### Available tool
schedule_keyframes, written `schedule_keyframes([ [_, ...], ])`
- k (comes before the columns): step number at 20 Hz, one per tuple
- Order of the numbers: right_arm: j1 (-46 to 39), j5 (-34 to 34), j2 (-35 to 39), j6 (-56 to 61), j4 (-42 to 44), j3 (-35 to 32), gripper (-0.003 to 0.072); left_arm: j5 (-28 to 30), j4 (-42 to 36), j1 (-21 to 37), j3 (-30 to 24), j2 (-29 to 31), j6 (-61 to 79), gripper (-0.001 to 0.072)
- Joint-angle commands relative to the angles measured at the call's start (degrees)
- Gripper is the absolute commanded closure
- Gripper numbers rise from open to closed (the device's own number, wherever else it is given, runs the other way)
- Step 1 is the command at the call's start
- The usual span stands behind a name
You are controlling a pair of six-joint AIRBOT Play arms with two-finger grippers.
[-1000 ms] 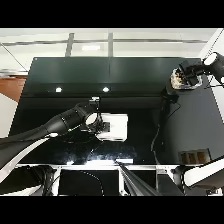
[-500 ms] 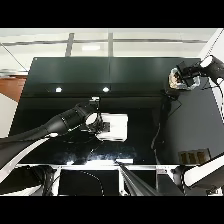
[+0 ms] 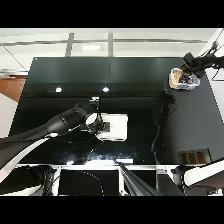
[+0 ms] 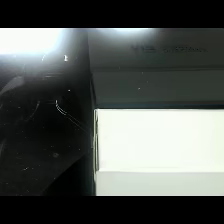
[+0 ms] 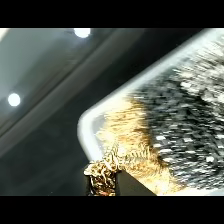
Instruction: Fold the box and place the chain.
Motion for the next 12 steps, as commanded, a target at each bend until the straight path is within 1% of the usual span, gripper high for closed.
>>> schedule_keyframes([
  [1, -0.8, 2.4, 5.6, -9.0, 4.5, 1.9, 0.0652, 0.0, 0.0, 0.0, 0.0, 0.0, 0.0, 0.0681],
  [4, -1.3, 3.0, 12.3, -14.4, 8.5, 2.0, 0.0653, 0.0, 0.0, 0.0, 0.0, 0.0, 0.0, 0.0681],
  [9, -1.3, 4.8, 24.5, -19.5, 10.0, 2.5, 0.0652, 0.0, 0.0, 0.0, 0.0, 0.0, 0.0, 0.0681],
  [12, -1.3, 7.1, 29.7, -20.6, 10.3, 5.0, 0.0652, 0.0, 0.0, 0.0, 0.0, 0.0, 0.0, 0.0681],
])
